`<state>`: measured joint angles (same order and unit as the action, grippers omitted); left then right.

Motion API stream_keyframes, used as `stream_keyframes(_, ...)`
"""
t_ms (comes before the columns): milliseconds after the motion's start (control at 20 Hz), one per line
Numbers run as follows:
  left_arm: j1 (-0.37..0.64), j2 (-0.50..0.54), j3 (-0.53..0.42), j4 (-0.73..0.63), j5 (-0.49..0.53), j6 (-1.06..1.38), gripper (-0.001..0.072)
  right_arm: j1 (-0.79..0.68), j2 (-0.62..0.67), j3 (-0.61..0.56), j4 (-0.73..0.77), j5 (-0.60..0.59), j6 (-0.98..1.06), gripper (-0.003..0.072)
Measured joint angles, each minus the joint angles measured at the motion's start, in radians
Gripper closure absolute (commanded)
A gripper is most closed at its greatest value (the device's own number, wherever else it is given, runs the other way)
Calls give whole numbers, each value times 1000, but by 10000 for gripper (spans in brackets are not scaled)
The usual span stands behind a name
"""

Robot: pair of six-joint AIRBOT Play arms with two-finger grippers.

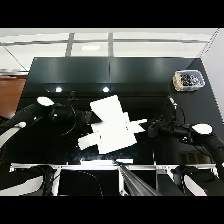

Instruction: Fold the box and place the chain.

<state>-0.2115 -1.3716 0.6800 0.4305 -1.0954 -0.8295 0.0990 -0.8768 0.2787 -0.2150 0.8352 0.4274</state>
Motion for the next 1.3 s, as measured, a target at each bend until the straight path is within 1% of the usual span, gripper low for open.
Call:
stream_keyframes(150, -7, -80, 43, -57, -103, 130, 26, 2, 0, 0, 0, -2, 4, 671)
stream_keyframes(200, -14, -104, 61, -63, -134, 163, 44, 2, 0, 0, 0, -3, 5, 672)
stream_keyframes(250, -22, -125, 79, -62, -164, 185, 141, 2, 0, 0, -1, -2, 6, 671)
stream_keyframes(350, -37, -168, 122, -33, -207, 217, 363, 2, 0, 0, -8, -2, 6, 672)
stream_keyframes(400, -45, -188, 145, -13, -227, 227, 439, 2, 0, 0, -14, -2, 7, 672)
stream_keyframes(550, -60, -223, 198, 29, -272, 246, 439, 2, 0, -1, -23, -3, 11, 671)
stream_keyframes(700, -67, -237, 229, 72, -301, 255, 438, 2, 0, -1, -28, -6, 14, 672)
stream_keyframes(750, -69, -239, 234, 87, -303, 257, 495, 2, 0, -1, -29, -6, 14, 672)
stream_keyframes(800, -71, -241, 238, 102, -304, 258, 652, 2, 0, -1, -29, -7, 14, 672)
stream_keyframes(850, -73, -242, 240, 117, -306, 259, 684, 2, 0, -1, -30, -8, 14, 671)
stream_keyframes(1000, -78, -244, 245, 151, -311, 271, 685, 2, 0, -1, -33, -7, 14, 665)
stream_keyframes(1050, -79, -242, 246, 158, -311, 274, 686, 2, 0, 0, -33, -7, 14, 460)
stream_keyframes(1100, -80, -237, 246, 172, -312, 274, 686, 2, 1, 1, -30, -10, 14, 195)
stream_keyframes(1150, -80, -228, 246, 178, -307, 277, 686, -1, 1, 3, -34, -10, 15, 90)
stream_keyframes(1300, -82, -174, 247, 202, -284, 279, 688, -29, 2, 45, -112, 14, 60, 90)
